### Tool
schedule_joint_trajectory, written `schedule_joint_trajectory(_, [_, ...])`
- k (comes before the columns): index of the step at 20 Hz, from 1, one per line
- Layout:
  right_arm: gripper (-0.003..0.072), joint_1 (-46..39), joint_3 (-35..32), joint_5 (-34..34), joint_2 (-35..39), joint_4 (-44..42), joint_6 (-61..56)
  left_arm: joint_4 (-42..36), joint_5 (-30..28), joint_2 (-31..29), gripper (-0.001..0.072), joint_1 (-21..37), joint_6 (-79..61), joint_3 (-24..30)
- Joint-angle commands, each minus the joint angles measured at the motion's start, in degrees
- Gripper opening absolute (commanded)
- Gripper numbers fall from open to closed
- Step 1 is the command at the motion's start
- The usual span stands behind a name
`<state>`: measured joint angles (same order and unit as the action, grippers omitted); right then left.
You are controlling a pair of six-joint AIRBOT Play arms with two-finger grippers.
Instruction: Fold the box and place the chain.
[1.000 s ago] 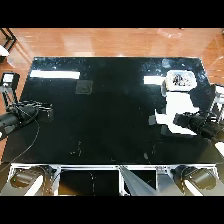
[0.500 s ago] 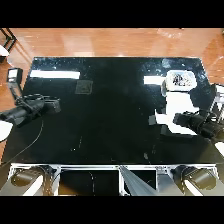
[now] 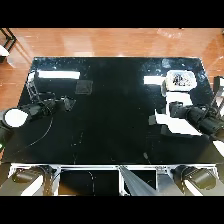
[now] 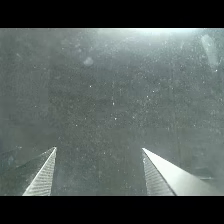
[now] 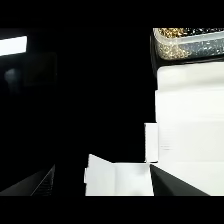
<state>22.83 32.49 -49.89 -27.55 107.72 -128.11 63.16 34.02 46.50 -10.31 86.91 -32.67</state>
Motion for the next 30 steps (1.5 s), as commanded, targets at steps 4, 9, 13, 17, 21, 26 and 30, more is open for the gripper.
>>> schedule_joint_trajectory(4, [0.0714, -20.6, 1.2, -5.4, -5.7, 11.8, 3.6, -0.7, 0.1, 0.7, 0.0628, 0.0, -1.0, -0.1])
schedule_joint_trajectory(9, [0.0715, -65.7, 7.2, 2.5, -20.6, -12.3, 19.6, -0.7, -0.3, 0.7, 0.0628, 0.0, -1.5, -0.1])
schedule_joint_trajectory(13, [0.0714, -86.8, 18.6, -13.0, -37.1, -45.0, 47.8, -0.7, -0.8, 0.7, 0.0628, 0.0, -1.5, -0.1])
schedule_joint_trajectory(17, [0.0714, -91.4, 28.3, -26.9, -49.3, -51.6, 61.9, -0.9, -0.8, 0.7, 0.0628, 0.0, -1.5, -0.1])
schedule_joint_trajectory(21, [0.0714, -88.5, 38.6, -37.0, -63.3, -55.0, 69.6, -1.1, -0.6, 0.7, 0.0627, 0.0, -4.6, -0.1])
schedule_joint_trajectory(26, [0.0706, -82.2, 42.8, -42.6, -74.8, -52.6, 71.8, -1.0, -0.8, 0.7, 0.0627, 0.0, -4.5, -0.1])
schedule_joint_trajectory(30, [0.0706, -78.3, 42.8, -44.1, -79.4, -50.6, 72.8, -1.1, -0.8, 0.7, 0.0627, 0.0, -4.4, -0.1])
